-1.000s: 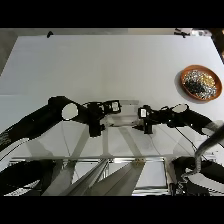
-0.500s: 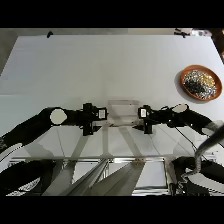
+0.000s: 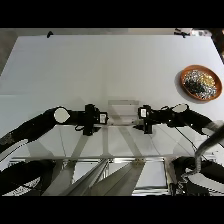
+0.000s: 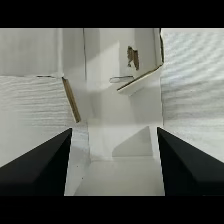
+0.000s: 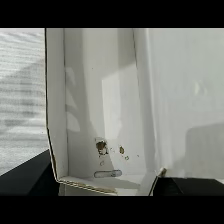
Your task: Fold the box and place the chain.
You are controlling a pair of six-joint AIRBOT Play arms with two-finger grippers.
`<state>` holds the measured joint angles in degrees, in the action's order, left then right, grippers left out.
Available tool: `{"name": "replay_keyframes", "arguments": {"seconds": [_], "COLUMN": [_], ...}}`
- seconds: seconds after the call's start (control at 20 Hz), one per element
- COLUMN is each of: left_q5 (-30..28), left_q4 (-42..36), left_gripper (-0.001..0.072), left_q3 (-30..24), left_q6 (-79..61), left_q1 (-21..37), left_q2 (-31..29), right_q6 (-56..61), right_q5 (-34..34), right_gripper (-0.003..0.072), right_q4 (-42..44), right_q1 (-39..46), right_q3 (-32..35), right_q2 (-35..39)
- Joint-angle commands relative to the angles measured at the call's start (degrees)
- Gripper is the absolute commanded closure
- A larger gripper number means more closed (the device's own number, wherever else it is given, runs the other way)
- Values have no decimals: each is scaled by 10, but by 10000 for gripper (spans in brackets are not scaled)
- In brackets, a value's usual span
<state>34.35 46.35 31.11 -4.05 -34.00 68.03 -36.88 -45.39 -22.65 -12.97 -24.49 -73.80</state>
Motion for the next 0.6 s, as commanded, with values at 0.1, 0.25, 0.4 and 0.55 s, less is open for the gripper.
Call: {"name": "replay_keyframes", "arguments": {"seconds": [0.1,0.25,0.4,0.55], "left_q5": [-7,-12,-16,-12], "left_q4": [-24,-47,-50,-57], "left_gripper": [227,227,229,311], "left_q3": [0,0,0,0], "left_q6": [-19,-39,-39,-39], "left_q1": [0,-10,-23,-33], "left_q2": [8,8,8,8], "right_q6": [0,0,0,0], "right_q5": [-1,-1,-1,-1], "right_gripper": [223,223,223,223], "right_q4": [0,0,0,0], "right_q1": [0,0,0,0], "right_q3": [0,0,0,0], "right_q2": [0,0,0,0]}}
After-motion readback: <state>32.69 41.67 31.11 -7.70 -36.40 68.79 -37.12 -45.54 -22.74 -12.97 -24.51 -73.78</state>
